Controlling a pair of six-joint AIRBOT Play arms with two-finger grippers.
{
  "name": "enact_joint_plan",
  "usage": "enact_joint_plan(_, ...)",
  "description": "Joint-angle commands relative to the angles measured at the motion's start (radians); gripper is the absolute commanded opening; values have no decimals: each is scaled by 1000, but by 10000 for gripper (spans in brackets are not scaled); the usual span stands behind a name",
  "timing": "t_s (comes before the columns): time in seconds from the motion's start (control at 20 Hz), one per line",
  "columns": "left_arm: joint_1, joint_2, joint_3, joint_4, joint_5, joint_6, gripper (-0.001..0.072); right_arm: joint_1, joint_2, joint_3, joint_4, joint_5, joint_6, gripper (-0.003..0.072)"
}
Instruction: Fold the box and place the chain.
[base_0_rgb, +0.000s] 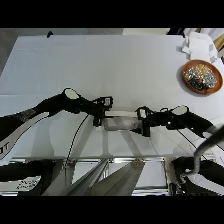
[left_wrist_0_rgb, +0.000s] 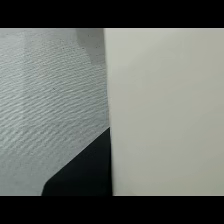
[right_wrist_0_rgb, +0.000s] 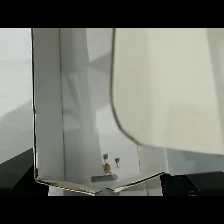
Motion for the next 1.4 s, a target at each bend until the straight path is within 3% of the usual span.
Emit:
enact_joint_plan(0.0,0,1,1,0,0,0,12,0,5,1,-3,0,0,633)
enact_joint_plan(0.1,0,1,1,0,0,0,12,0,-2,1,-6,-2,0,513)
enact_joint_plan(0.25,0,1,1,0,0,0,12,0,-37,1,-4,-22,1,508)
enact_joint_plan(0.35,0,1,1,0,0,0,12,0,-49,0,-5,-28,0,451)
enact_joint_plan(0.5,0,1,1,0,0,0,12,0,-49,1,-4,-50,1,441)
enact_joint_plan(0.6,0,1,1,0,0,0,12,0,-49,0,-5,-50,0,374)
enact_joint_plan(0.9,0,1,1,0,0,0,12,0,-49,0,-5,-74,0,372)
enact_joint_plan(1.0,0,1,1,0,0,0,12,0,-49,0,-5,-74,0,324)
enact_joint_plan(1.35,0,1,1,0,0,0,12,0,-49,1,-5,-74,0,325)
